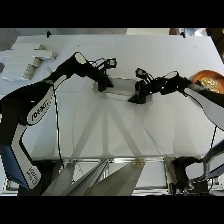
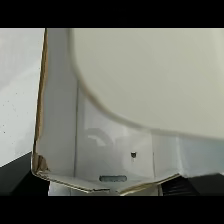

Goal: Fold the box and place the chain.

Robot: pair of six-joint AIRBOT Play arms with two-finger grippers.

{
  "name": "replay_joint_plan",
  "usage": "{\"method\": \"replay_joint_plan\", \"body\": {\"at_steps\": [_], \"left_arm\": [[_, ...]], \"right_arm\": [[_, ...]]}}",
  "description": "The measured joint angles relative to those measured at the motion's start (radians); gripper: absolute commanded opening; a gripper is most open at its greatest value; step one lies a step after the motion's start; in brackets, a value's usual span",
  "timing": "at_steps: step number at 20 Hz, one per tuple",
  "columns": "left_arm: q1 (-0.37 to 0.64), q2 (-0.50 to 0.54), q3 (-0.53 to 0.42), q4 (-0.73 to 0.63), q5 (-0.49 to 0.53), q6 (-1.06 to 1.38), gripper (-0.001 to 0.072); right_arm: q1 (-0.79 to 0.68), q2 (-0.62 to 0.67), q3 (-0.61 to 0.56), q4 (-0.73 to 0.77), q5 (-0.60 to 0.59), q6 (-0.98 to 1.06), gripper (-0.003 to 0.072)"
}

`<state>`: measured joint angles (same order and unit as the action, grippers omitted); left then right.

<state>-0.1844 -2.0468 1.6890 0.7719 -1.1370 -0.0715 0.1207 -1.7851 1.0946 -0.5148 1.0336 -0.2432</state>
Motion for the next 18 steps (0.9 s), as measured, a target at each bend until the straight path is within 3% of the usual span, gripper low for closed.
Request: {"method": "replay_joint_plan", "body": {"at_steps": [5,6,8,9,18], "left_arm": [[0.0,0.0,0.0,0.0,0.0,0.0,0.0015],[0.0,0.0,0.0,0.0,0.0,0.0,0.0015],[0.0,0.0,0.0,0.0,-0.001,0.0,0.0015],[0.0,0.0,0.0,0.0,-0.002,0.0,0.0015],[0.0,0.0,0.0,-0.001,-0.002,0.0,0.0015]], "right_arm": [[0.0,0.0,0.0,-0.014,0.0,0.0,0.0684],[0.0,0.0,0.0,-0.016,-0.001,0.0,0.0639],[0.0,0.0,0.0,-0.019,-0.005,0.0,0.0451],[0.0,0.0,0.0,-0.02,-0.005,0.002,0.0433],[0.0,0.0,0.0,-0.027,-0.003,0.001,0.0434]]}}
